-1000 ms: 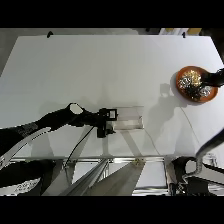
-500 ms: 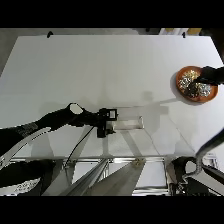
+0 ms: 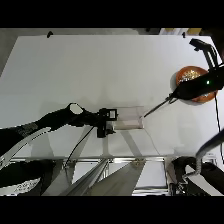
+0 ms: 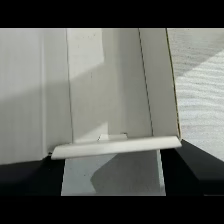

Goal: Fold the box and place the chain.

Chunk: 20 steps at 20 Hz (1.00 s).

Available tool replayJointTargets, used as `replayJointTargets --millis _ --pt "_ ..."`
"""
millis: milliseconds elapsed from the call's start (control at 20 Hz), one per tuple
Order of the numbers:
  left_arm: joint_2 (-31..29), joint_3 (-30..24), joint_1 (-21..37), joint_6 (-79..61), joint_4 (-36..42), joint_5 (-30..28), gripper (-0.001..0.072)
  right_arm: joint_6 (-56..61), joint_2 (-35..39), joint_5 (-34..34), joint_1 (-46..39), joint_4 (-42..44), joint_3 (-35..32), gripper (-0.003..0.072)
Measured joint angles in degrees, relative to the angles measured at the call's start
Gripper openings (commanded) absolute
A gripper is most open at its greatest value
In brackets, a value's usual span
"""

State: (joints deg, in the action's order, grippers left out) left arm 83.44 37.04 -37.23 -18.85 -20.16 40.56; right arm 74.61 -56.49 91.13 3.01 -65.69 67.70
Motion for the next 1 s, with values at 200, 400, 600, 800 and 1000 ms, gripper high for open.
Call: replayJointTargets --millis 200,400,600,800,1000 --pt "0.0 0.0 0.0 0.0 0.0 0.0 0.021 0.3 3.2 0.8 6.4 0.1 -1.2 0.0017" --pt "0.0 0.0 0.0 0.0 0.0 0.0 0.021 0.4 5.0 0.2 10.7 1.4 -3.5 0.0017" --pt "0.0 0.0 0.0 0.0 0.0 0.0 0.021 0.5 5.8 -2.8 12.2 5.3 -6.5 0.0017" --pt "0.0 0.0 0.0 0.0 0.0 0.0 0.021 0.5 6.0 -7.2 12.6 9.4 -9.4 0.0017" --pt "0.0 0.0 0.0 0.0 0.0 0.0 0.021 0.0 6.0 -11.2 12.8 13.0 -10.7 0.0017"
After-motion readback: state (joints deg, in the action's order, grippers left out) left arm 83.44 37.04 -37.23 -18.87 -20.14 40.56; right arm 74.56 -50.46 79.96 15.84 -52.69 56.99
